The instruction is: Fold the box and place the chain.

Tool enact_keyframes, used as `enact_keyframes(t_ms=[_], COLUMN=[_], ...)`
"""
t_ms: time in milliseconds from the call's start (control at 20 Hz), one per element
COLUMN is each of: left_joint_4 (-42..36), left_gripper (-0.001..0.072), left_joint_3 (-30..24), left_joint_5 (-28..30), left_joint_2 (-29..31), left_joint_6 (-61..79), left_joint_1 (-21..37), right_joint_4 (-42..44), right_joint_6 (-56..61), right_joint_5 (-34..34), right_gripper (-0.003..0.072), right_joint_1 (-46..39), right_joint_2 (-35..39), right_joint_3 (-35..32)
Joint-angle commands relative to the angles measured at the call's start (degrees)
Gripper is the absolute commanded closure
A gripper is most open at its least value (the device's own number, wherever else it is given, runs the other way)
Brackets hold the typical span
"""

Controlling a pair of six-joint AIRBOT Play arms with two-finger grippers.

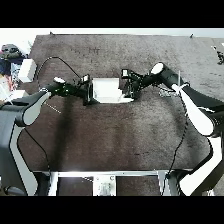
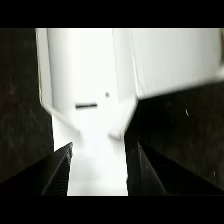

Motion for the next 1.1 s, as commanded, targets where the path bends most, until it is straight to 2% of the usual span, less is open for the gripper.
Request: enact_keyframes(t_ms=[0, 200, 300, 350, 600, 800, 900, 1050], left_joint_4=[0.0, 0.0, 0.0, 0.0, 0.0, 0.0, 0.0, 0.0], left_gripper=[0.0479, 0.0479, 0.0479, 0.0479, 0.0479, 0.0479, 0.0479, 0.0479], left_joint_3=[0.0, 0.0, 0.0, 0.0, 0.0, 0.0, 0.0, 0.0], left_joint_5=[0.0, 0.0, 0.0, 0.0, 0.0, 0.0, 0.0, 0.0], left_joint_2=[0.0, 0.0, 0.0, 0.0, 0.0, 0.0, 0.0, 0.0], left_joint_6=[0.0, 0.0, 0.0, 0.0, 0.0, 0.0, 0.0, 0.0], left_joint_1=[0.0, 0.0, 0.0, 0.0, 0.0, 0.0, 0.0, 0.0], right_joint_4=[1.7, 1.7, 1.7, 1.8, 9.0, 9.2, 9.2, 9.0], right_joint_6=[-1.4, -1.4, -1.4, -1.4, -2.6, -3.5, -3.5, -3.5], right_joint_5=[-0.8, 0.5, 0.4, 0.4, 0.0, -2.1, -2.2, -2.1], right_gripper=[0.0217, 0.0224, 0.0497, 0.0513, 0.0512, 0.0509, 0.0272, 0.0268], right_joint_1=[1.1, 2.2, 2.2, 2.2, 3.0, 4.5, 4.5, 4.4], right_joint_2=[-0.7, -1.0, -1.0, -1.0, -2.9, -4.1, -4.3, -4.3], right_joint_3=[-0.1, -0.1, -0.1, -0.1, -0.1, -0.1, -0.1, -0.1])
